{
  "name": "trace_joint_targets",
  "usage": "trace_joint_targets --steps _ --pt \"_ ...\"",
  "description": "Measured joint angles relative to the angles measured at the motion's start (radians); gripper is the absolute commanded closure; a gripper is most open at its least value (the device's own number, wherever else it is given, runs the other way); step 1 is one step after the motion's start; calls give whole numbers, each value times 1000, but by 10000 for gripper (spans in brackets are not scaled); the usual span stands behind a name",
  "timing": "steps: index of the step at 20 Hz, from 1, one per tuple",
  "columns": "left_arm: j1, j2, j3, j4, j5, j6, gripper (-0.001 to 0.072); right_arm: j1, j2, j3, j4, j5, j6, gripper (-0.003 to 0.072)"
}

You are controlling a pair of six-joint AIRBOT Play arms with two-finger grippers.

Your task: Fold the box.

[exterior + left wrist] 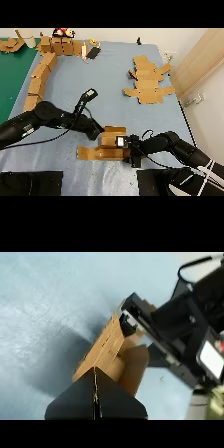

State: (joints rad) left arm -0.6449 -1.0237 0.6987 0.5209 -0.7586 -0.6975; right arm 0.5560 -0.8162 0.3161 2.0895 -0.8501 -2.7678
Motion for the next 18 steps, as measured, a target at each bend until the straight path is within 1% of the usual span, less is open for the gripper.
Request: trace_joint_targets --steps 3,6,7,8,9,13,18 --pt "-40 115 -84 106 21 56 700 0 0 0 0 0 0 229" --pt "-124 206 -174 220 67 150 697 0 0 0 0 0 0 229" --pt "-148 222 -198 260 75 176 639 0 0 0 0 0 0 229" --pt "-167 234 -221 296 80 198 313 0 0 0 -1 0 0 229" --pt "-180 240 -238 321 83 211 75 0 0 0 -1 0 0 229" --pt "-205 231 -272 379 98 245 77 0 0 0 -2 0 0 229" --pt "-213 172 -280 380 112 261 77 0 0 0 -3 0 0 229"
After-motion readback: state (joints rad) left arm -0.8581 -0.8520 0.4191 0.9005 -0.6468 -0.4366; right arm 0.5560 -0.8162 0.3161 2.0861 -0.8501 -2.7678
